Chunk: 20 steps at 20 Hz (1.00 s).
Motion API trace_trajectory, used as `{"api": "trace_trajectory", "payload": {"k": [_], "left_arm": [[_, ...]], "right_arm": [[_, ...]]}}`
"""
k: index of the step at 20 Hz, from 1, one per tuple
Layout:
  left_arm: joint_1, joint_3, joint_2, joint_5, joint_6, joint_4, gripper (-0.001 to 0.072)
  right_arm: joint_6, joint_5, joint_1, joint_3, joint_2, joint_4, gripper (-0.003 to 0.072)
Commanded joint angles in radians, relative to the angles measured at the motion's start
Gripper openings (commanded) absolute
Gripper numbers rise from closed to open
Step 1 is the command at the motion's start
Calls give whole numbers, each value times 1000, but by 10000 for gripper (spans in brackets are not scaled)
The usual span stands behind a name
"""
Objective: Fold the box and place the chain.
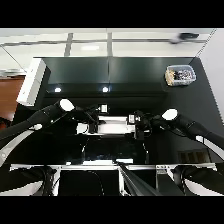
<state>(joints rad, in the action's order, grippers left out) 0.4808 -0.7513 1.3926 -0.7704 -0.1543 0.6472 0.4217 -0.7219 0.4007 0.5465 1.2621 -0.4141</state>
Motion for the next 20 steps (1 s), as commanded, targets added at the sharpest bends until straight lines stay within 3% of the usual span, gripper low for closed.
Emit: {"api": "trace_trajectory", "payload": {"k": [1,20], "left_arm": [[0,0,0,3,2,0,24],[0,0,0,3,2,0,24]], "right_arm": [[-34,24,6,3,4,-16,693],[-161,25,35,39,39,-146,693]]}}
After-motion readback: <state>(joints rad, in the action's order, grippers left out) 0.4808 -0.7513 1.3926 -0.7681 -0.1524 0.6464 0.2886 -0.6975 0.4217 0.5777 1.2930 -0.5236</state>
